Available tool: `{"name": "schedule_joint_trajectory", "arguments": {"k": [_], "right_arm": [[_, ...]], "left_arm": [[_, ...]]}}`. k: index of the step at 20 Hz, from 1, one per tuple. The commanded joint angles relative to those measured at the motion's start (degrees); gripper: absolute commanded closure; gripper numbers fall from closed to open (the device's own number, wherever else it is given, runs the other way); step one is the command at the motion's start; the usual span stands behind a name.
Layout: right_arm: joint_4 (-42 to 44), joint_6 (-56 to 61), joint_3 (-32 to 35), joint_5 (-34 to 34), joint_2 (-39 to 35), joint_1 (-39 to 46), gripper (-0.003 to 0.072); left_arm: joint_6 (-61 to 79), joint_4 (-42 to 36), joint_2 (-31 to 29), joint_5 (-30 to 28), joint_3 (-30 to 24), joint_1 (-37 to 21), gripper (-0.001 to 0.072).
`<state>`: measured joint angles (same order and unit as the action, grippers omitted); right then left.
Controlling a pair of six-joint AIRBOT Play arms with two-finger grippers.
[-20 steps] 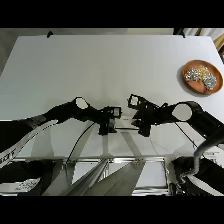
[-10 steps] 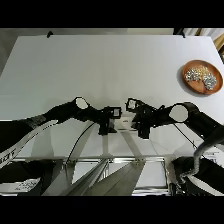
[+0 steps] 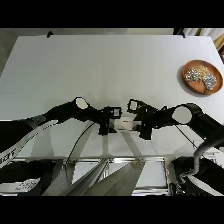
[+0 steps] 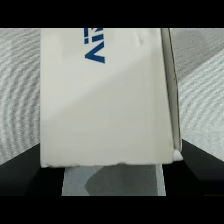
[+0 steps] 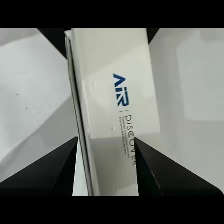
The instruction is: Fold the box and place the chain.
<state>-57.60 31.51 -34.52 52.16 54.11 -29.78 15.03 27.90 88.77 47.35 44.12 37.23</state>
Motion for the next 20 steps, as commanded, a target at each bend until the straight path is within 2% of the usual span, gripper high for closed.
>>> {"name": "schedule_joint_trajectory", "arguments": {"k": [1,3,4,5,6,9,13,17,20], "right_arm": [[6.69,-3.10,0.02,-0.42,-3.08,1.57,0.0277],[15.15,-6.43,0.09,1.29,-5.33,4.68,0.0295],[18.08,-7.50,0.42,2.43,-5.90,6.14,0.0333],[20.44,-8.37,1.36,2.99,-6.05,7.63,0.0413],[22.32,-9.88,2.82,2.93,-5.90,8.92,0.0556],[22.95,-11.06,3.91,4.13,-5.46,10.27,0.0656],[26.45,-14.19,4.50,2.67,-0.70,10.25,0.0673],[29.86,-17.07,4.55,6.01,6.19,10.21,0.0674],[29.88,-18.01,5.09,5.81,7.32,10.21,0.0674]], "left_arm": [[-0.04,-0.02,-0.04,0.02,0.04,0.00,0.0313],[-0.04,-0.02,-0.04,0.00,0.04,0.00,0.0313],[-0.04,-0.02,-0.04,0.00,0.04,0.00,0.0313],[-0.04,-0.02,-0.04,0.00,0.04,0.00,0.0313],[-0.04,-0.04,-0.04,0.02,0.04,0.00,0.0313],[-0.04,-0.04,-0.04,0.02,0.04,0.00,0.0313],[-0.04,-0.04,-0.04,0.02,0.04,0.00,0.0313],[-0.04,-0.04,-0.04,0.00,0.04,0.00,0.0313],[-0.04,-0.04,-0.04,0.02,0.04,0.00,0.0313]]}}
